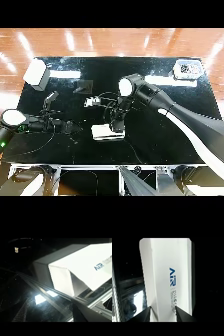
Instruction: Fold the box and place the chain.
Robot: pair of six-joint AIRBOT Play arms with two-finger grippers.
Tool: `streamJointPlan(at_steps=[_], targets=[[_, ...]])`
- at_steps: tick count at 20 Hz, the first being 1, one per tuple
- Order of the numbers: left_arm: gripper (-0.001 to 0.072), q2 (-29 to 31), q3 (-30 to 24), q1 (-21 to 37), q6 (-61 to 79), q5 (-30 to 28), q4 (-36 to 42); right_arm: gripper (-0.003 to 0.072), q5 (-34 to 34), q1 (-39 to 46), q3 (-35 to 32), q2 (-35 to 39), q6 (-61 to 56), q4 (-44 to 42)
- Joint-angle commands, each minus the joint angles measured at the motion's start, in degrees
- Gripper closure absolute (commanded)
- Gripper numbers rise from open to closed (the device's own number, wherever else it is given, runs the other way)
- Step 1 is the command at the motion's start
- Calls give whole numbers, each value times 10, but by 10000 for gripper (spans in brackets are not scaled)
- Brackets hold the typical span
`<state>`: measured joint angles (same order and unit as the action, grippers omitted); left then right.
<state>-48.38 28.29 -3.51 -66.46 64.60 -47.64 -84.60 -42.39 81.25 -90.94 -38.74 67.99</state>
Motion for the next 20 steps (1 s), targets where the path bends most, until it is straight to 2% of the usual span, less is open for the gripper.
streamJointPlan(at_steps=[1,12,13,14,20], targets=[[76,0,0,0,0,0,0,307,-3,-1,0,0,0,0],[76,0,0,0,0,-1,0,314,16,-10,0,0,-25,17],[76,0,0,0,0,-1,0,396,18,-16,0,0,-26,24],[76,0,0,0,0,-1,0,422,19,-19,0,0,-26,31],[76,0,0,0,0,0,0,421,23,-23,0,0,-41,30]])
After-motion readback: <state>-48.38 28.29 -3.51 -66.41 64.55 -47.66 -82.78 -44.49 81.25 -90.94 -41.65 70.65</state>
